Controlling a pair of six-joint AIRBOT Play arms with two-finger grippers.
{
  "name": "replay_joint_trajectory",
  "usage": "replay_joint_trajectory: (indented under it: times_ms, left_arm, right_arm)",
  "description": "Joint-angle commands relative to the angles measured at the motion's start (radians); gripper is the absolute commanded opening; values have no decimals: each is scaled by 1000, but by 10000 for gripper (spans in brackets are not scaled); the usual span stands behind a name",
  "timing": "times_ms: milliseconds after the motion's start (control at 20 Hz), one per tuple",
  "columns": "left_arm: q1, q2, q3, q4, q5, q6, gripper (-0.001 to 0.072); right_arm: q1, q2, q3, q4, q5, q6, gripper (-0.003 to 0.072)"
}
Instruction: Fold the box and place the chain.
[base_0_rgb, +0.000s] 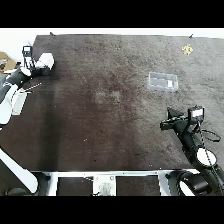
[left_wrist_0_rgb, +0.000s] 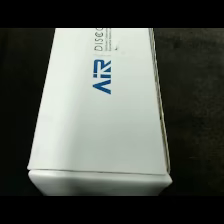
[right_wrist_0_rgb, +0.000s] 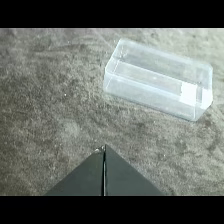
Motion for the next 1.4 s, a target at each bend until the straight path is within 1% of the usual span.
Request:
replay_joint_trajectory:
  times_ms: [0, 150, 400, 450, 500, 650, 750, 900, 1000, 1050, 1100, 1150, 1200, 1250, 1300, 1350]
  left_arm:
    - [27, -13, -3, 25, 2, -88, 9]
    - [36, -15, -3, 47, 0, -86, 9]
    - [31, -17, -5, 46, -2, -40, 17]
    - [31, -17, -5, 46, -2, -30, 355]
    - [31, -17, -4, 45, 3, -31, 720]
    - [31, 5, 19, 47, 11, -27, 720]
    - [31, 46, 40, 47, -11, -27, 720]
    - [34, 161, 56, 47, -38, -27, 720]
    - [34, 268, 56, 47, -47, -27, 720]
    - [34, 332, 56, 46, -82, -28, 718]
    - [34, 392, 56, 46, -126, -31, 595]
    - [34, 455, 56, 45, -184, -31, 279]
    - [34, 508, 56, 37, -216, -30, 60]
    - [34, 564, 48, 10, -225, -18, 10]
    - [31, 621, 26, -26, -204, 10, 10]
    - [25, 690, -15, -60, -158, 47, 9]
  right_arm:
    - [0, -1, -12, 0, 0, 0, 6]
    - [0, -1, -12, 0, 0, 0, 6]
    - [0, -1, -12, 0, 0, 0, 6]
    - [0, -1, -12, 0, 1, 0, 6]
    - [0, -1, -12, 0, 1, 0, 6]
    - [0, -1, -12, 0, 1, 0, 6]
    - [0, 0, -12, 0, 0, 0, 6]
    - [0, 0, -12, 0, 0, 0, 6]
    - [0, 0, -12, -1, -1, 0, 6]
    - [0, 0, -12, -1, -1, 0, 6]
    - [0, 0, -12, -1, -1, 0, 6]
    - [0, -1, -12, 0, -1, 0, 6]
    - [0, 0, -12, -1, -1, 0, 6]
    - [0, 0, -12, -1, -3, 0, 6]
    - [0, 0, -12, -1, -3, 0, 6]
    - [0, 0, -12, -1, -3, 0, 6]
